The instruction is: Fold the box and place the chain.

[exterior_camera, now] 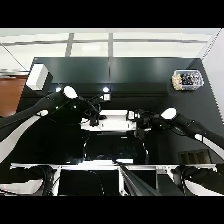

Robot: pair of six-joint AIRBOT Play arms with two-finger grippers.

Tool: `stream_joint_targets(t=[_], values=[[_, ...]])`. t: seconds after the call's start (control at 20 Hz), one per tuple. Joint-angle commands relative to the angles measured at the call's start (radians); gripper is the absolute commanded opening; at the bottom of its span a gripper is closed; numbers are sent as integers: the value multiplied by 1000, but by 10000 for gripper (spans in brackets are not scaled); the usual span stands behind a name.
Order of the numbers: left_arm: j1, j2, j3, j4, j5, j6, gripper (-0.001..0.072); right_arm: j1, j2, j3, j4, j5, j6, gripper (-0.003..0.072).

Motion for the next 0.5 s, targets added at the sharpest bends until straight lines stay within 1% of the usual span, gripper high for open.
stream_joint_targets(t=[0.0, 0.45], values=[[-1, -1, 0, 1, 1, 0, 26, 2, -3, 0, -6, -5, 1, 705], [-1, -1, 0, 0, 1, -1, 27, 2, -5, 0, -35, -10, 27, 704]])
